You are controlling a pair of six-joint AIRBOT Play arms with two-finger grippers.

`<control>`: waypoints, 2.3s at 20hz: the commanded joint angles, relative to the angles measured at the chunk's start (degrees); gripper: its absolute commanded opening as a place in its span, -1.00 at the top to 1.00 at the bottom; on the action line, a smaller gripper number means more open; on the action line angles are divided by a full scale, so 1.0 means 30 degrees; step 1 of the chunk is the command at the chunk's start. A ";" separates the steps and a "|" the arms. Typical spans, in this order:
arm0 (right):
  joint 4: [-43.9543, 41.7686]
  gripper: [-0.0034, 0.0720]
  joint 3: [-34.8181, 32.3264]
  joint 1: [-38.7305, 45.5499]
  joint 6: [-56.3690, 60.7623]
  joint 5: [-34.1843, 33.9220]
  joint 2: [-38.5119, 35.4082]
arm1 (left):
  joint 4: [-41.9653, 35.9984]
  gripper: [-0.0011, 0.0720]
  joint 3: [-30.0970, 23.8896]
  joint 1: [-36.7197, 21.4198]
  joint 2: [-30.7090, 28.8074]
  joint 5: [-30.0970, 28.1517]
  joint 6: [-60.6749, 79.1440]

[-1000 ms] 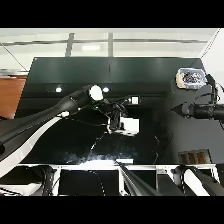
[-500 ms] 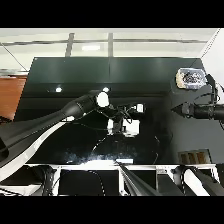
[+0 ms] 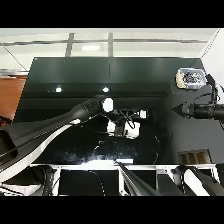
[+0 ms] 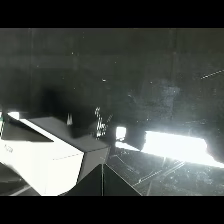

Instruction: Fold the box and place the chain.

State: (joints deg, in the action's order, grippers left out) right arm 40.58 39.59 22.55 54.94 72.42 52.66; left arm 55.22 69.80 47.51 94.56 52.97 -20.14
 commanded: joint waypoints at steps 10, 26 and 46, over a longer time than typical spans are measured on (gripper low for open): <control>0.0000 0.87 0.0000 -0.0022 0.0255 -0.0007 0.0000 | 0.9522 0.06 0.0051 -0.6710 -0.3504 0.2251 -1.1067; -0.0007 0.87 0.0000 -0.0022 0.2229 -0.0692 0.0000 | 0.9704 0.06 1.2109 -2.1638 0.5508 0.0845 -1.5052; 0.0539 0.88 0.4393 -0.0058 0.1413 0.2412 -0.2113 | 0.7497 0.91 1.1650 -2.0349 -0.2463 0.8633 -2.0830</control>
State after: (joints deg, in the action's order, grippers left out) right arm 41.01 49.69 22.48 60.38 78.30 50.09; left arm 78.94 112.81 -15.33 97.60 76.01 -80.27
